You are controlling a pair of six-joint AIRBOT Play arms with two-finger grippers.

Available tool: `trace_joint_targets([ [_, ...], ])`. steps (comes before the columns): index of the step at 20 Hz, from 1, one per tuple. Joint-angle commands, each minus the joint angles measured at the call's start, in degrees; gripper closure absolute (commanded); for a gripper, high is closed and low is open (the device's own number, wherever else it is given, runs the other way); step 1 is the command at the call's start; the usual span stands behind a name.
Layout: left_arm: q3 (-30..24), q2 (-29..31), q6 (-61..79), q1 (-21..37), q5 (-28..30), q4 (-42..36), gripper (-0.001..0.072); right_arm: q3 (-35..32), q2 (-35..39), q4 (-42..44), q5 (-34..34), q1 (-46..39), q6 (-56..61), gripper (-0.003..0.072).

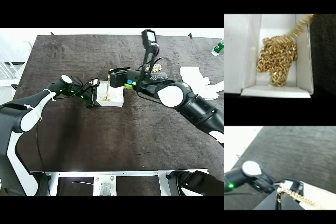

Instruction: Fold the box and place the chain.

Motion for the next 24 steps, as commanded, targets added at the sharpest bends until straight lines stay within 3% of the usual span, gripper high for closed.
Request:
trace_joint_targets([
  [1, 0.0, 0.0, 0.0, 0.0, 0.0, 0.0, 0.0086, 0.1, -3.2, -0.1, -4.3, 2.5, 1.8, 0.0679],
  [10, 0.0, 0.0, 0.0, 0.0, 0.0, 0.0, 0.0086, 0.0, -11.5, -0.9, -7.7, -0.8, 2.8, 0.0678],
  [15, 0.0, 0.0, 0.0, 0.0, 0.0, 0.0, 0.0086, -1.7, -20.9, -1.1, -7.8, -2.3, 3.4, 0.0676],
  [16, 0.0, 0.0, 0.0, 0.0, 0.0, 0.0, 0.0086, -1.7, -22.2, -0.5, -7.7, -3.3, 3.4, 0.0543],
  [17, 0.0, 0.0, 0.0, 0.0, 0.0, 0.0, 0.0086, -1.7, -22.1, 0.4, -7.7, -4.2, 3.4, 0.0271],
  [18, 0.0, 0.0, 0.0, 0.0, 0.0, 0.0, 0.0086, -1.7, -21.0, 0.3, -7.7, -4.9, 3.3, 0.0194],
  [21, 0.0, 0.0, 0.0, 0.0, 0.0, 0.0, 0.0086, -4.8, -14.0, -4.2, -7.7, -8.6, 3.2, 0.0195],
  [24, 0.0, 0.0, 0.0, 0.0, 0.0, 0.0, 0.0086, -12.0, -8.4, -4.5, -7.7, -16.4, 4.7, 0.0272],
])
